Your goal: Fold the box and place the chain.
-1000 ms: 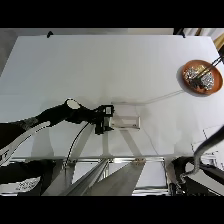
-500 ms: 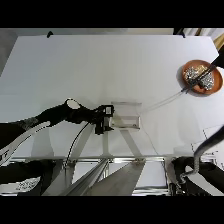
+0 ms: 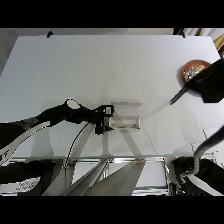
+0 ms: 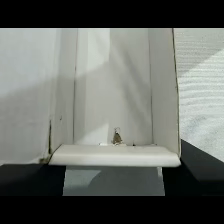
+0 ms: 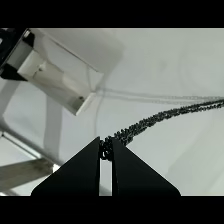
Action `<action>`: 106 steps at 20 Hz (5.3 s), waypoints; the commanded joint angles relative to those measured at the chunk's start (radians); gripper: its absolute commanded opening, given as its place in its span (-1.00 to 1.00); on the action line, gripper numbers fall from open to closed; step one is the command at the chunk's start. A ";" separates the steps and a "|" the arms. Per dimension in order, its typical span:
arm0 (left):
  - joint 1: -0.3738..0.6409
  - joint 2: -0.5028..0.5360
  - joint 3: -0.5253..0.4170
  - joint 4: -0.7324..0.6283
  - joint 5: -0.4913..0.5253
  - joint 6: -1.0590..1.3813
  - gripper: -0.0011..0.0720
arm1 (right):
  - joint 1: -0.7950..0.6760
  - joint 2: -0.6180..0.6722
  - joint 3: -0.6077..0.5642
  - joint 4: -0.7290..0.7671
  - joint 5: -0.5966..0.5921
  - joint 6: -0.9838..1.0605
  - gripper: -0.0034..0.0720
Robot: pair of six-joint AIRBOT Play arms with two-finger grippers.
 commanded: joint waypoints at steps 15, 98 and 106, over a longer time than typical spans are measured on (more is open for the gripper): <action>0.000 0.000 0.000 0.000 0.000 0.000 -0.39 | 0.300 0.003 -0.690 -0.029 -0.710 0.071 -0.87; 0.000 0.000 0.000 0.000 0.000 0.000 -0.39 | -0.473 -0.240 -0.858 -0.108 -0.909 -0.118 -0.87; 0.000 0.000 0.000 0.000 0.000 0.000 -0.39 | -0.474 0.228 -0.858 -0.025 -0.698 -0.206 -0.87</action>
